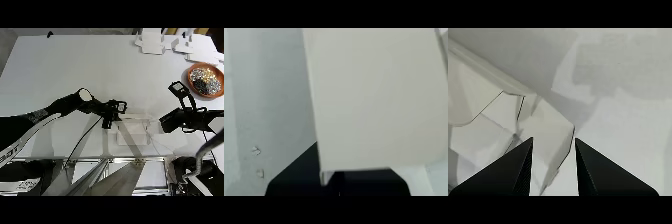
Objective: Fold the box and place the chain.
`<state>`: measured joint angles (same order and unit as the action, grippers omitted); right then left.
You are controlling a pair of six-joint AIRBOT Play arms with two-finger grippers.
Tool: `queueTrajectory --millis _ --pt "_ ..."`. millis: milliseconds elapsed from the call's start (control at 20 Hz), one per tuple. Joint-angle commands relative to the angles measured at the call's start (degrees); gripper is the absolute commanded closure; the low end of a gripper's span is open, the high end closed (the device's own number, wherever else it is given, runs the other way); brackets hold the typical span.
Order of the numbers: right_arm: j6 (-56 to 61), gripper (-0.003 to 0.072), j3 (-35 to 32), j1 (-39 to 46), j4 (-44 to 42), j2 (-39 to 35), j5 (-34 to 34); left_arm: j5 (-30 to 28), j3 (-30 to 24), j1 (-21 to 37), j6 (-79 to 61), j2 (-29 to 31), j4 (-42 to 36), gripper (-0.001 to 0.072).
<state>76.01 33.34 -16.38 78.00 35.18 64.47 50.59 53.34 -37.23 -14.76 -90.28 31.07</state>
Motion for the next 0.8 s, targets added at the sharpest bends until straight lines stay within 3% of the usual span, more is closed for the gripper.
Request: queueTrajectory --millis 0,750 --pt "0.0 0.0389 0.0 0.0 0.0 0.0 0.0 0.9 0.0 0.0 1.2 -1.5 -0.2 0.0706" --pt "0.0 0.0393 0.0 0.0 0.0 0.0 0.0 -0.7 0.0 0.0 1.5 -1.7 -0.2 0.0696"
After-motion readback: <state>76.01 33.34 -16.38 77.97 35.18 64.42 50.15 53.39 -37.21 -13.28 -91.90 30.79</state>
